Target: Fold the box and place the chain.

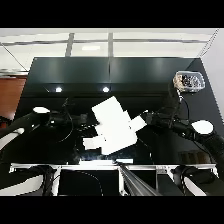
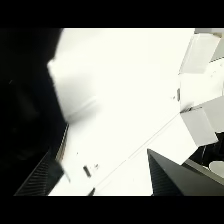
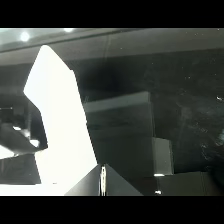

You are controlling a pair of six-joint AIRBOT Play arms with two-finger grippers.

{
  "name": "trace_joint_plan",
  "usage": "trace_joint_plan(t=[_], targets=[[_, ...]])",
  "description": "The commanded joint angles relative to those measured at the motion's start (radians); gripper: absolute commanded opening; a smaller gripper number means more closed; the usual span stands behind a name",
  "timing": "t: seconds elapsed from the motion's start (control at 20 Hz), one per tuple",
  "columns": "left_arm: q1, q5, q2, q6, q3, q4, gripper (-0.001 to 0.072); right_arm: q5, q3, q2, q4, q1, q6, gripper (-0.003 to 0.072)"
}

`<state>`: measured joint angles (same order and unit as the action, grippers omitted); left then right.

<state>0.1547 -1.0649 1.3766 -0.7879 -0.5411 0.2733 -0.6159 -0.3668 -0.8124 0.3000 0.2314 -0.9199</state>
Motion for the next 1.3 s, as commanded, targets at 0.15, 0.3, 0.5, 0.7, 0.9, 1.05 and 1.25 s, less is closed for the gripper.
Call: trace_joint_plan(t=[0.15,0.3,0.5,0.7,0.9,1.05,1.25], targets=[[0.076,-0.208,0.225,0.034,-0.207,-0.013,0.0710,-0.050,0.000,0.001,0.000,0.001,0.000,0.0010],[0.074,-0.302,0.289,0.053,-0.254,0.020,0.0710,-0.048,0.000,0.001,0.000,0.001,0.000,0.0010],[0.051,-0.322,0.289,0.053,-0.269,0.095,0.0710,-0.045,0.000,0.001,0.000,0.001,0.000,0.0010],[-0.015,-0.322,0.264,0.024,-0.270,0.150,0.0709,-0.045,0.000,0.001,0.000,0.001,0.000,0.0010],[-0.041,-0.204,0.229,-0.053,-0.269,0.200,0.0707,-0.045,0.000,0.001,0.000,0.001,0.000,0.0009],[-0.038,-0.158,0.217,-0.138,-0.268,0.261,0.0707,-0.043,0.000,0.001,0.000,0.001,0.001,0.0009],[-0.007,-0.170,0.218,-0.062,-0.243,0.198,0.0707,-0.034,0.000,0.001,0.007,0.001,0.000,0.0010]])
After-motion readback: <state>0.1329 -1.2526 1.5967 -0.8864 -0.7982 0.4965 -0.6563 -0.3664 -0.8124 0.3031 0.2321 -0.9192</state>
